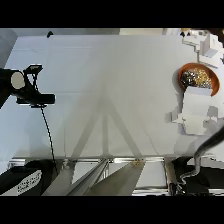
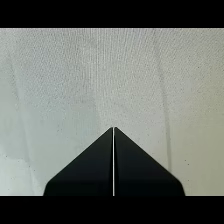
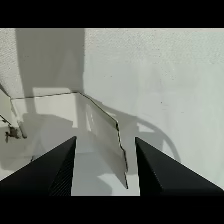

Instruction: Fold the box and place the chain.

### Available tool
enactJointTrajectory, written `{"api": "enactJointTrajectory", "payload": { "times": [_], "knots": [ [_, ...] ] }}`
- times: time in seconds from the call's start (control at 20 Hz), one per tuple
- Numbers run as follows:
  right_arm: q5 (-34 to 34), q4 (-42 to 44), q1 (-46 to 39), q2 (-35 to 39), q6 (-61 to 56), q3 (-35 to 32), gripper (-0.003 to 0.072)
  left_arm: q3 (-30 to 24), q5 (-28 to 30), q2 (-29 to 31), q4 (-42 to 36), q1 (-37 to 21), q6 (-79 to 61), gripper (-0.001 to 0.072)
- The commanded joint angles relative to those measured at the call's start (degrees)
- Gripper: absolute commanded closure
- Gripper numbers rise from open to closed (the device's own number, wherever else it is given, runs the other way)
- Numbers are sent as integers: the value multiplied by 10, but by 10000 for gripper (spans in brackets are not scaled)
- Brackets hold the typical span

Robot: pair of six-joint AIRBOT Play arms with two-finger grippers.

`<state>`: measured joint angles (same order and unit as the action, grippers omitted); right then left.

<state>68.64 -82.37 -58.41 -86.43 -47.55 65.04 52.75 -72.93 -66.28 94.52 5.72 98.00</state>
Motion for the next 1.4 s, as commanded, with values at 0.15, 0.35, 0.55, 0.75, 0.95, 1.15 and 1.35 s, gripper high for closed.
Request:
{"api": "enactJointTrajectory", "payload": {
  "times": [0.15,0.35,0.55,0.75,0.95,1.15,1.35],
  "knots": [
    [21,-14,0,-14,-5,0,372,0,0,0,0,0,0,702],
    [28,-25,0,-28,-6,-1,563,0,0,0,0,0,0,702],
    [87,18,6,-26,42,-1,672,0,0,0,0,0,0,702],
    [128,72,56,6,46,-7,674,0,0,0,0,0,0,702],
    [116,175,147,94,50,-56,674,0,0,0,0,0,0,702],
    [75,302,258,210,61,-163,674,0,0,0,0,0,0,702],
    [38,370,375,312,59,-257,674,0,0,0,0,0,0,702]
  ]
}}
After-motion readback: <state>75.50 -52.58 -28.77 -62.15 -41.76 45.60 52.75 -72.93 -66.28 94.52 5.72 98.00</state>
